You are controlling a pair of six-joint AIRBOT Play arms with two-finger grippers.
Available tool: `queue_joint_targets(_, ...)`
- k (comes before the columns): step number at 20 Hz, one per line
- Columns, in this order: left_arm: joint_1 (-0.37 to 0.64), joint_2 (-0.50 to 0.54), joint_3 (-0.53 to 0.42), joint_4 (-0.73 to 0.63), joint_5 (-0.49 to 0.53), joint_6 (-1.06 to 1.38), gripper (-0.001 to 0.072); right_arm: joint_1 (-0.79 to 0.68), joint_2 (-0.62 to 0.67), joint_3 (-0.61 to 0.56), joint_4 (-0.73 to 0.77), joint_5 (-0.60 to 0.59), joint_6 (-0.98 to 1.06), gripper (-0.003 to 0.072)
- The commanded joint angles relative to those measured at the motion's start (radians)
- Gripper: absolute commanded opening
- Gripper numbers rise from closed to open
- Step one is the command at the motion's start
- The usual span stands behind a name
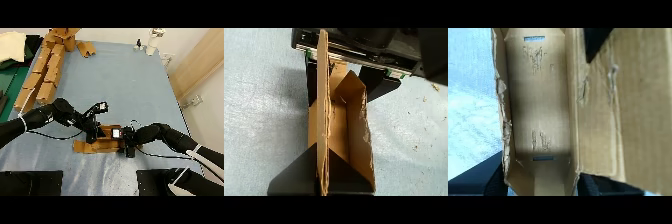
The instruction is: Fold the box.
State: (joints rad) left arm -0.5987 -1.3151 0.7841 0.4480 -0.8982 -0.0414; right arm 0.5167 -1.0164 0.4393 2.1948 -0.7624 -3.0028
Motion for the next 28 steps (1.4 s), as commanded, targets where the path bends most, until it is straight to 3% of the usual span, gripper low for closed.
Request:
queue_joint_targets(1,0.000,0.000,0.000,0.000,0.000,0.000,0.0012,0.001,0.000,0.000,0.002,0.002,0.000,0.0504)
queue_joint_targets(12,0.000,0.000,0.000,0.000,-0.007,-0.092,0.0015,0.001,0.000,0.000,0.002,0.002,0.000,0.0502)
queue_joint_targets(13,0.001,0.000,0.000,0.001,-0.007,-0.100,0.0096,0.001,0.000,0.000,0.002,0.002,0.000,0.0502)
queue_joint_targets(14,0.002,0.000,0.000,0.001,0.001,-0.124,0.0410,0.001,0.000,0.000,0.002,0.002,0.000,0.0502)
queue_joint_targets(15,0.002,0.001,0.001,0.002,0.009,-0.164,0.0516,0.001,0.000,0.000,0.001,0.002,0.000,0.0502)
queue_joint_targets(20,0.046,0.082,0.003,0.140,-0.039,-0.334,0.0517,0.001,0.000,0.000,0.001,0.002,0.000,0.0502)
queue_joint_targets(24,0.083,0.235,0.002,0.425,-0.184,-0.756,0.0515,0.001,0.000,0.000,0.001,0.000,0.000,0.0502)
queue_joint_targets(25,0.081,0.257,0.002,0.470,-0.241,-0.906,0.0417,0.001,0.000,0.000,0.002,0.000,0.000,0.0502)
queue_joint_targets(26,0.080,0.264,0.002,0.483,-0.327,-1.057,-0.0001,0.001,0.000,0.000,0.002,-0.001,0.000,0.0502)
queue_joint_targets(28,0.047,0.265,-0.032,0.423,-0.409,-1.238,0.0011,0.001,0.000,0.000,0.001,-0.001,0.000,0.0502)
